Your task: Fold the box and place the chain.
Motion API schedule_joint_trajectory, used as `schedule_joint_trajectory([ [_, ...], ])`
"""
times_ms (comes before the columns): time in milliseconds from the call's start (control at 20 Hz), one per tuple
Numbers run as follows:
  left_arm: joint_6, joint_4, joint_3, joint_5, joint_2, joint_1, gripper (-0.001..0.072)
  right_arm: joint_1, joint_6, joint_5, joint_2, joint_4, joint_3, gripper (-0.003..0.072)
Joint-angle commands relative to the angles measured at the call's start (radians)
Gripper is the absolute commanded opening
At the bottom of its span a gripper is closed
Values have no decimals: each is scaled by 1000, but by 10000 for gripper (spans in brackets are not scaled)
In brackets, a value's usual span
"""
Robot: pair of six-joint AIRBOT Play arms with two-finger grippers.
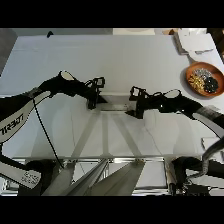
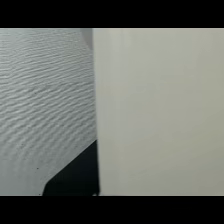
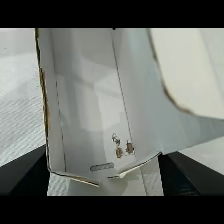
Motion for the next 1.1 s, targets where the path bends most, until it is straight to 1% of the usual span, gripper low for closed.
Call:
schedule_joint_trajectory([
  [0, 1, 0, 0, -1, 1, 1, 14, -13, -7, 20, -42, -42, 41, 697],
  [150, 1, 0, 0, 0, 1, 1, 14, -12, -7, 28, -72, -42, 44, 698],
  [350, 1, 0, 0, -1, 1, 1, 14, 6, -9, 31, -75, -41, 44, 698],
  [600, 1, 0, 0, -1, 1, 1, 14, 27, -12, 16, -77, -40, 44, 698],
  [900, 1, 0, 0, 0, 1, 1, 14, 45, -7, -17, -118, -40, 44, 698],
  [1050, 1, 0, 0, 0, 1, 1, 14, 45, -7, -7, -117, -39, 44, 696],
])
